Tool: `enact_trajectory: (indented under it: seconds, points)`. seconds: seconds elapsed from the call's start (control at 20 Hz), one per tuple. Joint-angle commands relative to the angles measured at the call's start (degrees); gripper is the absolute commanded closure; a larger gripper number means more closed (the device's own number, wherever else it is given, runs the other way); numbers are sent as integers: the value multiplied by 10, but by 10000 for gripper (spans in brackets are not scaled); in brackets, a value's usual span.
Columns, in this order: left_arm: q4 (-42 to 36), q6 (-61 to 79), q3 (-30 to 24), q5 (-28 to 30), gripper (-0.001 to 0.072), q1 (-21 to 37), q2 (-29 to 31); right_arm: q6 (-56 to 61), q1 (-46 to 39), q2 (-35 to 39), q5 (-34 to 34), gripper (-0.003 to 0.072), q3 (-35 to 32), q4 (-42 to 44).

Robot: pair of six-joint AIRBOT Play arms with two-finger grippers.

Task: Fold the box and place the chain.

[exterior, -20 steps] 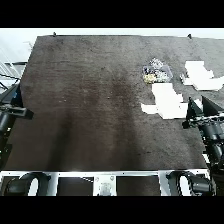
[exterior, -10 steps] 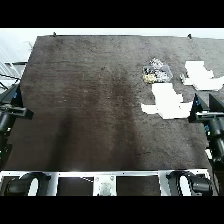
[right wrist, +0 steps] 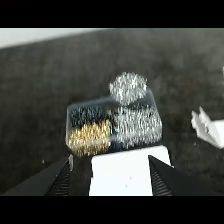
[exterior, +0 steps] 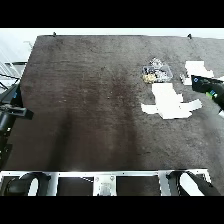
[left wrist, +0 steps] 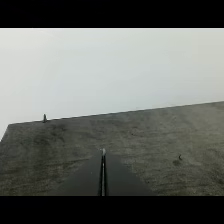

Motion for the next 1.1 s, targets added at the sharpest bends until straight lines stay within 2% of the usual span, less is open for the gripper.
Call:
enact_trajectory:
  seconds: [0.0, 0.15, 0.3, 0.5, 0.65, 0.75, 1.05]
  points:
    - [0, 0, 0, 0, 680, 0, 0, 120, -110, -150, 234, 109, 167, -143]
    - [0, 0, 0, 0, 679, 0, 0, 170, -151, -228, 302, 109, 292, -222]
    - [0, 0, 0, 0, 680, 0, 0, 199, -156, -317, 368, 109, 402, -304]
    - [0, 0, 0, 0, 680, 0, 0, 201, -156, -425, 427, 109, 496, -338]
    - [0, 0, 0, 0, 680, 0, 0, 201, -156, -478, 433, 110, 528, -346]
    - [0, 0, 0, 0, 680, 0, 0, 200, -155, -501, 433, 109, 541, -381]
    - [0, 0, 0, 0, 679, 0, 0, 196, -155, -533, 441, 110, 542, -390]
